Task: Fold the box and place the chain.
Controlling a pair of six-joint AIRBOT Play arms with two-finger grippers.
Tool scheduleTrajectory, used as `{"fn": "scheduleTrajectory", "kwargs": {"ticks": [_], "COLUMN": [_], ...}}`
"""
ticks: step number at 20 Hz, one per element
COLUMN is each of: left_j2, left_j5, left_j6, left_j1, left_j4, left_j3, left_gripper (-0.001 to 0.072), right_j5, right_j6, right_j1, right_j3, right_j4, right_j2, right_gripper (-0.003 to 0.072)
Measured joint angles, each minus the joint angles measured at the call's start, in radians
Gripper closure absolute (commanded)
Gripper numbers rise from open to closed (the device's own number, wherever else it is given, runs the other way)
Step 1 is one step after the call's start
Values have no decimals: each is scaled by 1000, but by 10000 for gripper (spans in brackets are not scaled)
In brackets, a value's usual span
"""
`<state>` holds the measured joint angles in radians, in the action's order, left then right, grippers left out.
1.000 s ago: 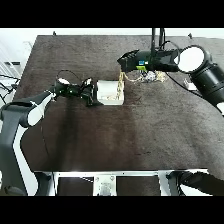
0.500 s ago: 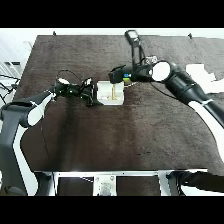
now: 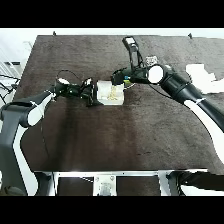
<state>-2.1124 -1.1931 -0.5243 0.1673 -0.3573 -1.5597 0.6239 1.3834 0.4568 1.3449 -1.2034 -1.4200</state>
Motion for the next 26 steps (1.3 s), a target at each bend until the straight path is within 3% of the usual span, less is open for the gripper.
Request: {"fn": "scheduleTrajectory", "kwargs": {"ticks": [15, 26], "left_j2": [0, 0], "left_j5": [0, 0], "left_j6": [0, 0], "left_j1": [0, 0], "left_j4": [0, 0], "left_j3": [0, 0], "left_gripper": [413, 412], "right_j5": [166, 70], "right_j6": [33, 55], "right_j1": [-35, 60], "right_j3": [-1, -2], "right_j4": [-160, -162], "right_j2": [132, 46], "right_gripper": [679, 679]}}
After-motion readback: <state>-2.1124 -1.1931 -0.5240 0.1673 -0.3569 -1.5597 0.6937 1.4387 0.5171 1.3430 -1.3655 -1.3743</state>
